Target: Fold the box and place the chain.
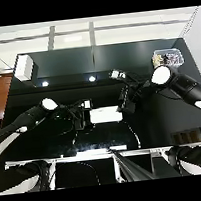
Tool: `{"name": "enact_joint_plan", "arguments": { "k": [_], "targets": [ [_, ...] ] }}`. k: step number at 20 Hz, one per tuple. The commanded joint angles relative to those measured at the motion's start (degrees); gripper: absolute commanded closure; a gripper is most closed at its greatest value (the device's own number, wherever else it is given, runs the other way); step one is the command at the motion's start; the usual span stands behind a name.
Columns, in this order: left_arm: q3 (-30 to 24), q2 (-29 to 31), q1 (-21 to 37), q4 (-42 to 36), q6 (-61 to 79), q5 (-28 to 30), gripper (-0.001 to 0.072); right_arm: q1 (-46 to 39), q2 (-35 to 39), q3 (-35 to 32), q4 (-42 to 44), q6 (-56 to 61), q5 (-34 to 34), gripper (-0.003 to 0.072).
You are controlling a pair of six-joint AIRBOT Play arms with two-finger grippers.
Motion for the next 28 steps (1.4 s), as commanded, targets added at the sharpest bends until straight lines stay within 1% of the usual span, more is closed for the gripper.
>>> {"name": "enact_joint_plan", "arguments": {
  "k": [1,2,9,10,11,12,13,14,20,21,22,23,24,25,28],
  "targets": [
    [0.0,-0.02,-0.04,0.0,-0.02,-0.07,0.0289,2.29,-0.15,-2.03,-0.15,-6.71,0.37,0.0013],
    [0.0,-0.02,-0.04,0.0,-0.02,-0.11,0.0289,2.97,-0.15,-2.23,-0.15,-8.28,0.24,0.0013],
    [0.0,-0.02,-0.04,0.0,-0.02,-0.09,0.0289,3.63,-0.13,-2.12,0.85,-8.33,-0.17,0.0014],
    [0.0,-0.02,-0.04,0.0,-0.02,-0.09,0.0289,3.63,-0.13,-2.12,0.85,-8.35,-0.31,0.015],
    [0.0,-0.02,-0.04,0.0,-0.02,-0.09,0.0289,3.61,-0.13,-2.12,0.85,-8.24,-0.37,0.0252],
    [0.0,-0.02,-0.04,0.0,-0.02,-0.09,0.0289,3.63,-0.13,-2.12,0.9,-8.24,-0.07,0.026],
    [0.0,-0.02,-0.04,0.0,-0.02,-0.11,0.0289,3.63,-0.13,-2.12,0.98,-8.15,0.24,0.0322],
    [0.0,-0.02,-0.04,0.0,-0.02,-0.09,0.0289,3.63,-0.13,-2.12,1.01,-7.48,0.37,0.0445],
    [0.0,-0.02,-0.04,0.0,-0.02,-0.11,0.0289,3.63,-0.11,-1.97,1.33,-5.55,0.48,0.0442],
    [0.0,-0.02,-0.04,0.0,-0.02,-0.11,0.0289,3.63,-0.07,-1.97,2.08,-5.57,0.48,0.044],
    [0.0,-0.02,-0.04,0.0,-0.02,-0.11,0.0289,3.63,-0.07,-1.97,2.49,-5.55,0.39,0.0337],
    [0.0,-0.02,-0.04,0.0,-0.02,-0.11,0.0289,3.8,-0.07,-1.97,2.45,-5.53,-0.26,0.0147],
    [0.0,-0.02,-0.04,0.0,-0.02,-0.11,0.0289,4.15,-0.09,-1.97,2.16,-5.51,-0.96,-0.0001],
    [0.0,-0.02,-0.04,0.0,-0.02,-0.11,0.0289,4.94,-0.13,-1.97,1.6,-5.66,-1.9,-0.0021],
    [0.0,-0.02,-0.04,0.0,-0.02,-0.11,0.0289,7.02,-0.31,-2.03,-2.38,-5.62,-5.11,-0.0018]
  ]
}}
